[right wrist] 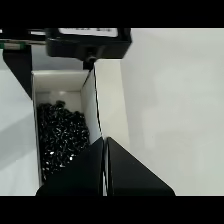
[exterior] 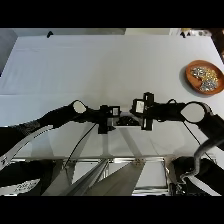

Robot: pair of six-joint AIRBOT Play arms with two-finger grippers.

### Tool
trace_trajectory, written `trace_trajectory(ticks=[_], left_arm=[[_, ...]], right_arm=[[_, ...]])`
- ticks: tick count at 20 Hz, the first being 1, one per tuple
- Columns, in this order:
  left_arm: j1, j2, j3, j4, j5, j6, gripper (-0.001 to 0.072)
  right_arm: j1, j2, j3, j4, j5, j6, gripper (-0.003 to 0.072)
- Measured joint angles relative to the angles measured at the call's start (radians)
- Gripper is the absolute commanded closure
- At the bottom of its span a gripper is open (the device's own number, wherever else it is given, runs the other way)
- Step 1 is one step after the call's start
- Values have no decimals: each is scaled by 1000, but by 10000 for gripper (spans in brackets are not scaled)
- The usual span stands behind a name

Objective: Fold the box and place the chain.

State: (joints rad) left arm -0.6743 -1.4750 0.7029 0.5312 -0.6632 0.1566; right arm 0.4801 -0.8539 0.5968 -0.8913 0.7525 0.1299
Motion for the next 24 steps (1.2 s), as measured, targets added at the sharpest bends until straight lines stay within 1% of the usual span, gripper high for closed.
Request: trace_trajectory(ticks=[2,5,7,15,16,17,19,22,23,24], left_arm=[[0,0,0,0,0,0,697],[0,0,0,0,0,0,697],[0,0,0,0,0,0,697],[0,0,0,0,0,0,697],[0,0,0,0,0,0,697],[0,0,0,0,0,0,697],[0,0,0,0,0,0,697],[0,0,0,0,0,0,697],[0,0,0,0,0,0,697],[0,0,0,0,0,0,697]], right_arm=[[9,39,-33,-8,-16,1,670],[15,66,-71,-11,-7,2,665],[17,73,-86,-12,10,3,567],[18,81,-100,23,39,2,563],[18,81,-101,30,42,2,531],[18,80,-101,38,45,2,479],[18,77,-101,63,58,2,475],[18,65,-101,91,93,2,421],[18,60,-101,96,109,2,356],[18,58,-101,103,123,2,314]])
